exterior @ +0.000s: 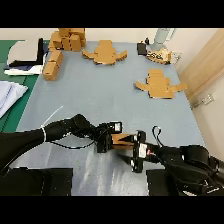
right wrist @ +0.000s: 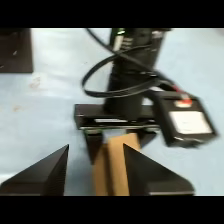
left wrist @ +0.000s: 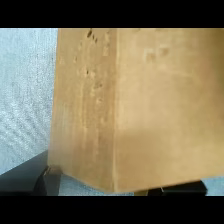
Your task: Fold the box.
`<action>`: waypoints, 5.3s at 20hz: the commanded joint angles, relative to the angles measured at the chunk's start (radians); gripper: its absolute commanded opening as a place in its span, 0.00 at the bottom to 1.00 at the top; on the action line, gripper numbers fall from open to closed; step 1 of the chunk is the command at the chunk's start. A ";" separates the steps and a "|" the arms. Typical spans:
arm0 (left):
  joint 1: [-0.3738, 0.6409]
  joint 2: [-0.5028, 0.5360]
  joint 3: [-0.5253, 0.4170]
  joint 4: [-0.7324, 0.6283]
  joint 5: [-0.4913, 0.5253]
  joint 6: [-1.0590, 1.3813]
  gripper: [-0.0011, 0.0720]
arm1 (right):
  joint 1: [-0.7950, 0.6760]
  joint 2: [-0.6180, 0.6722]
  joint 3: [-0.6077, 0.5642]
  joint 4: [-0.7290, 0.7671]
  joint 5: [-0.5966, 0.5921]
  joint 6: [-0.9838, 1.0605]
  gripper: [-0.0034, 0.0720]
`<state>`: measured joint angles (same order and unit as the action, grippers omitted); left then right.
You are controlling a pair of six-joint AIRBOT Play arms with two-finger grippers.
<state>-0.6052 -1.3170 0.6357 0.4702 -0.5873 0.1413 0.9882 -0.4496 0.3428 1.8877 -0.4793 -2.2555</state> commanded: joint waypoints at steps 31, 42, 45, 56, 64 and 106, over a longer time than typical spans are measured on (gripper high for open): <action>0.000 0.000 0.001 0.000 0.000 0.000 0.68 | -0.095 -0.181 -0.001 -0.103 -0.077 -0.024 0.68; 0.000 0.000 0.001 0.000 0.001 0.000 0.68 | -0.095 -0.181 0.000 -0.213 -0.049 -0.024 0.55; 0.000 0.000 0.001 0.000 0.000 0.000 0.68 | -0.095 -0.179 0.001 -0.213 -0.044 -0.024 0.55; 0.000 0.000 0.001 0.000 0.001 0.000 0.68 | -0.095 -0.166 0.009 -0.213 0.008 -0.024 0.50; 0.000 0.000 0.001 0.000 0.000 0.000 0.68 | -0.095 -0.186 0.007 -0.212 0.000 -0.024 0.31; 0.000 0.000 0.001 0.000 0.000 0.000 0.68 | -0.227 -0.074 0.009 0.466 -0.281 0.637 0.04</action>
<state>-0.6052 -1.3170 0.6357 0.4702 -0.5873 0.1413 0.8371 -0.5110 0.3511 2.1906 -0.7322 -1.6665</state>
